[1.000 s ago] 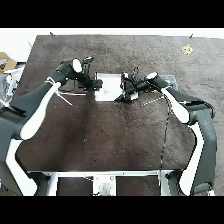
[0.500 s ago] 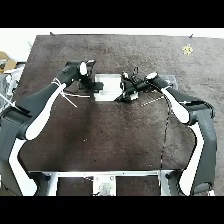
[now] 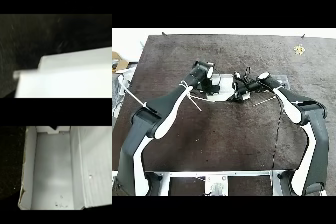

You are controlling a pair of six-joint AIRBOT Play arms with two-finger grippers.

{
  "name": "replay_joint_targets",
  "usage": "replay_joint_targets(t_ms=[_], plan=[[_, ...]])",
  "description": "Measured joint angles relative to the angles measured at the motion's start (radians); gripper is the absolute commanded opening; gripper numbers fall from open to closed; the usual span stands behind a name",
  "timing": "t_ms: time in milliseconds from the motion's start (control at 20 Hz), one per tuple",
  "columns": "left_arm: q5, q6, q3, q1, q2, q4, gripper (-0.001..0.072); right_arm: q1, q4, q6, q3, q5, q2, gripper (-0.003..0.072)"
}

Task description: Fold the box and place the chain.

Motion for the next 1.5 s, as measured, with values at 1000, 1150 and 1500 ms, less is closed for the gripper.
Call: replay_joint_targets(t_ms=[1000, 1150, 1500], plan=[[-0.014, -0.087, 0.016, -0.005, -0.032, 0.069, 0.0507, 0.000, 0.000, -0.001, 0.000, 0.000, 0.000, 0.0387], [0.010, -0.064, 0.024, -0.009, -0.026, 0.045, 0.0507, -0.001, 0.000, 0.000, 0.000, 0.002, 0.000, 0.0387], [-0.083, 0.082, 0.072, -0.010, 0.028, 0.037, 0.0506, -0.001, 0.000, 0.000, 0.000, 0.001, 0.000, 0.0387]])
